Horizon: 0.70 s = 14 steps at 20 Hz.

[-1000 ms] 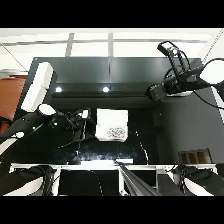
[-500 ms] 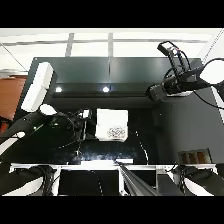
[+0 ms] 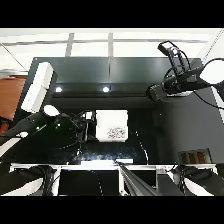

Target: Fold the box and place the chain.

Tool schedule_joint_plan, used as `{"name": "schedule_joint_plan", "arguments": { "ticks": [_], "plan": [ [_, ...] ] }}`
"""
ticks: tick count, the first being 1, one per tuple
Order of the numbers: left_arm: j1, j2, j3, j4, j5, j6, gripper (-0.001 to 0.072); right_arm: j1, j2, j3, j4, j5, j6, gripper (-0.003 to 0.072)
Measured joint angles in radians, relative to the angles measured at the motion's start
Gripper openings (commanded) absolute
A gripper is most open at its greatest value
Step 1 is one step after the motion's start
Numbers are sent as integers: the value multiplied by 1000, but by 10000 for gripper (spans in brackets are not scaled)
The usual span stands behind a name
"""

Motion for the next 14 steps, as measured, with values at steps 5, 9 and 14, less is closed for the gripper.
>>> {"name": "schedule_joint_plan", "arguments": {
  "ticks": [5,9,14],
  "plan": [
    [-21,-4,1,3,19,-3,710,0,0,0,0,0,4,713],
    [-25,-4,1,3,24,-3,709,0,0,0,0,0,4,712],
    [-26,-4,1,1,29,-4,551,0,0,0,0,0,10,712]
  ]
}}
